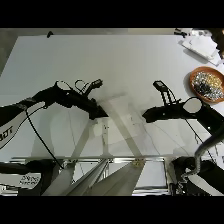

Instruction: Fold the box and place the chain.

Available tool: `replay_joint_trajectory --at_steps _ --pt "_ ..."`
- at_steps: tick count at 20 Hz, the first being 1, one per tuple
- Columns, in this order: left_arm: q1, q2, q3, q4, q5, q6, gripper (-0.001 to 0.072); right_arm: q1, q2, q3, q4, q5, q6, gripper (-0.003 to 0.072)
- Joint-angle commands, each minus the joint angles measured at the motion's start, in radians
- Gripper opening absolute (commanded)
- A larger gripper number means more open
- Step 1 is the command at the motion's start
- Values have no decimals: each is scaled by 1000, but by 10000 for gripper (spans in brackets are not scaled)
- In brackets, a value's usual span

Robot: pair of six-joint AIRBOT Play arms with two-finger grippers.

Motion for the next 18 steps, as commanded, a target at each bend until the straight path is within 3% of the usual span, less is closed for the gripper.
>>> replay_joint_trajectory --at_steps 1,4,8,11,15,18 --pt "-12 2 0 21 16 103 9 1 1 0 2 5 0 9" --pt "-13 7 0 26 17 162 8 1 4 1 2 40 0 43" --pt "-14 76 1 65 60 229 7 1 74 1 -43 123 0 290" --pt "-14 135 1 90 115 284 6 1 172 4 -179 137 49 446" --pt "-97 146 14 180 203 254 4 1 303 22 -455 204 131 464" --pt "-194 143 21 251 292 187 3 1 401 22 -571 234 131 464"
